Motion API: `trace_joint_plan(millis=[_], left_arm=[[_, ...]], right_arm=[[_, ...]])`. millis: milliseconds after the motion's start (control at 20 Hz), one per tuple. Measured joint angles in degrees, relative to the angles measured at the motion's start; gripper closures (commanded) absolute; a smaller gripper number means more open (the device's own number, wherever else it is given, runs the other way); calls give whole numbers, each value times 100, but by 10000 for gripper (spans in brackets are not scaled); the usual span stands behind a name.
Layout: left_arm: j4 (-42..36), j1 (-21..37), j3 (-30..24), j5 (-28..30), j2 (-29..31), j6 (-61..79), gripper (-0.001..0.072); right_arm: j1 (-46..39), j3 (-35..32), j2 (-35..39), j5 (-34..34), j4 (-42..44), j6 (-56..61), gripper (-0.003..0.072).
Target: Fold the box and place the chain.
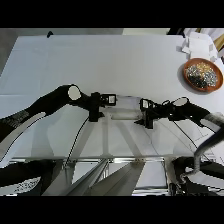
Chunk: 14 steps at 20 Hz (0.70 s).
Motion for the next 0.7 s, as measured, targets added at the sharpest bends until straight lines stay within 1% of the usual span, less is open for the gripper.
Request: trace_joint_plan(millis=[150,250,400,450,550,700], left_arm=[[-105,-35,0,13,-4,48,267],[-142,-72,0,-15,-26,66,331],[-175,-118,0,-96,-79,81,332],[-190,-136,0,-133,-92,83,352],[-238,-166,0,-146,-107,85,462],[-343,-219,0,-157,-116,103,464]], right_arm=[[0,0,-2,0,0,0,346],[0,0,-2,0,0,0,346],[0,0,0,0,0,0,346],[0,0,-2,0,0,0,346],[0,0,0,0,0,0,346],[0,0,0,0,0,0,346]])
